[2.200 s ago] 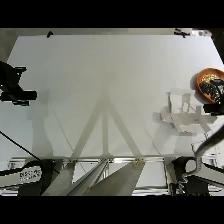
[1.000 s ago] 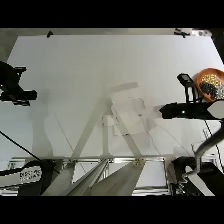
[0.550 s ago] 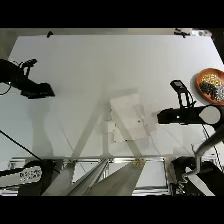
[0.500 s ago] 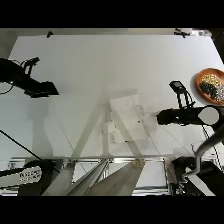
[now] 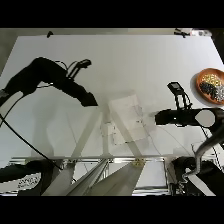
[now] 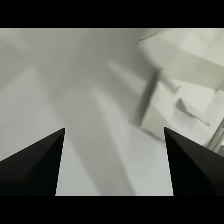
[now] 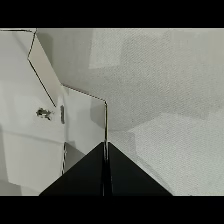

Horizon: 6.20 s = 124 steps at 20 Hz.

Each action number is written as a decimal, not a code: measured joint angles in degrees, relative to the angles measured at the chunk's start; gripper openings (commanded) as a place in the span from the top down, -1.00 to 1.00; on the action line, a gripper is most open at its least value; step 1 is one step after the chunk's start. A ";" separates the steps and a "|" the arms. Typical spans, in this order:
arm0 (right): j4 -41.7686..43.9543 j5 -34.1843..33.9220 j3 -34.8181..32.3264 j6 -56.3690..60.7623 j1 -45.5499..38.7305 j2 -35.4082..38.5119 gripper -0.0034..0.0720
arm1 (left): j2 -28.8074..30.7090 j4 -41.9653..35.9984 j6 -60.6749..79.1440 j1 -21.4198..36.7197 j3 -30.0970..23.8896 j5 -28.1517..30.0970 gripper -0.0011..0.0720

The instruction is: Fold the box and place the chain.

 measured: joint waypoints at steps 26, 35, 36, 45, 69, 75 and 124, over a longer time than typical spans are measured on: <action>1.11 -0.33 -0.04 -0.07 0.02 0.00 0.88 | -16.46 -17.20 14.67 -10.16 -0.02 -5.81 0.95; 1.07 2.95 1.14 -0.11 0.02 0.07 0.38 | -12.22 -13.31 14.88 -10.14 -0.02 -2.89 0.97; 1.09 4.15 1.79 -0.20 0.02 0.09 0.38 | -10.80 -12.11 15.10 -10.14 -0.02 -2.60 0.97; -1.62 12.70 7.10 -2.71 0.02 7.48 0.38 | -0.33 -1.14 25.05 -17.42 -0.02 -2.60 0.97; -17.18 18.36 4.48 2.93 0.02 26.23 0.06 | -1.68 3.17 27.10 -25.70 -10.03 -32.44 0.97; -17.11 18.27 4.44 2.93 0.02 26.23 0.06 | -2.25 2.58 26.80 -25.70 -10.19 -33.99 0.97; -1.57 21.92 2.43 -39.26 0.52 24.61 0.88 | -2.32 4.70 30.03 -25.79 -10.23 -31.76 0.94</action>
